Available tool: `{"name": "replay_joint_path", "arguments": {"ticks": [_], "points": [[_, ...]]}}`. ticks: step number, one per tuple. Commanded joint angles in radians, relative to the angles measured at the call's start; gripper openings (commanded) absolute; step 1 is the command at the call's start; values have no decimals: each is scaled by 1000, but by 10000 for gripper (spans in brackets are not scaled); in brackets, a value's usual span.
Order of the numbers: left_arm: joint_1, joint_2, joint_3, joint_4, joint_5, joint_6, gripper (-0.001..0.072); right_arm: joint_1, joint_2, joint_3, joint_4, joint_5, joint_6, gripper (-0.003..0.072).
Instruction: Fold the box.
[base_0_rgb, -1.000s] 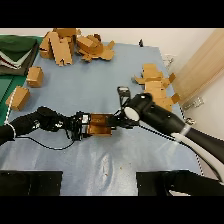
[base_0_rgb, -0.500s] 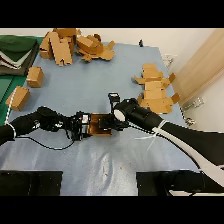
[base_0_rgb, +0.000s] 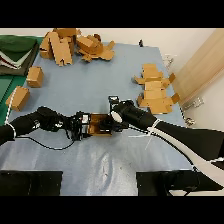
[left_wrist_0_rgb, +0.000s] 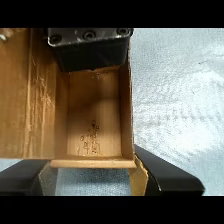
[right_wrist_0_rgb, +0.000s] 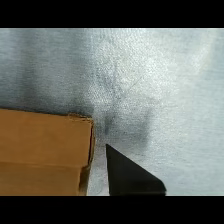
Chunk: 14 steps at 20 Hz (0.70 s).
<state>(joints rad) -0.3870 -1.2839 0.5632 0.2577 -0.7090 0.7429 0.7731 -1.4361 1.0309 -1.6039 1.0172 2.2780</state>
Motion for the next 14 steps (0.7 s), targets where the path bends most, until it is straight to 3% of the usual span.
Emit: {"name": "replay_joint_path", "arguments": {"ticks": [1, 14], "points": [[0, 0, 1, 0, 0, 0, 381, 0, -10, 0, -11, 3, 9, 287], [0, 0, 1, 0, 0, 0, 381, 1, -47, 0, 5, 2, 10, 287]]}}
